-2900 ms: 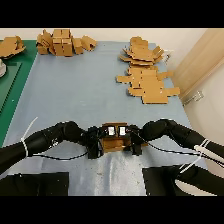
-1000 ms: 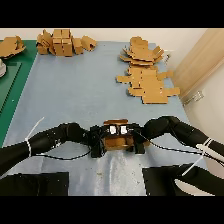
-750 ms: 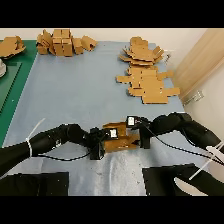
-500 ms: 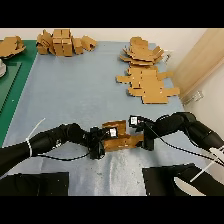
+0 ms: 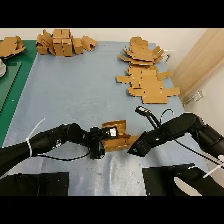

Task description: Fold the box.

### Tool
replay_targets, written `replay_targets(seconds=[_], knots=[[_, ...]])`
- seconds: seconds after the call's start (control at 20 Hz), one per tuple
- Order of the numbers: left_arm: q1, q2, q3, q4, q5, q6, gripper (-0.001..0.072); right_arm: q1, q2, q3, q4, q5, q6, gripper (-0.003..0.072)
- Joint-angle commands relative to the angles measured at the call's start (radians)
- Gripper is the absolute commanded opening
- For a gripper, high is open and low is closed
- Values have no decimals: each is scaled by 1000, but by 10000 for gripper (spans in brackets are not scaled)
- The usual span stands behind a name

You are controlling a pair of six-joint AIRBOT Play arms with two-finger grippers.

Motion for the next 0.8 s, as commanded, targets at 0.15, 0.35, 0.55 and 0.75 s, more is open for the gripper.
replay_targets(seconds=[0.15,0.35,0.55,0.75], knots=[[0,0,1,0,0,0,531,1,19,1,87,55,402,706],[0,0,1,0,0,0,531,1,19,1,92,132,475,705],[-2,0,1,0,0,0,531,2,19,1,100,131,504,704],[-1,0,1,0,0,0,531,1,19,1,106,129,523,704]])
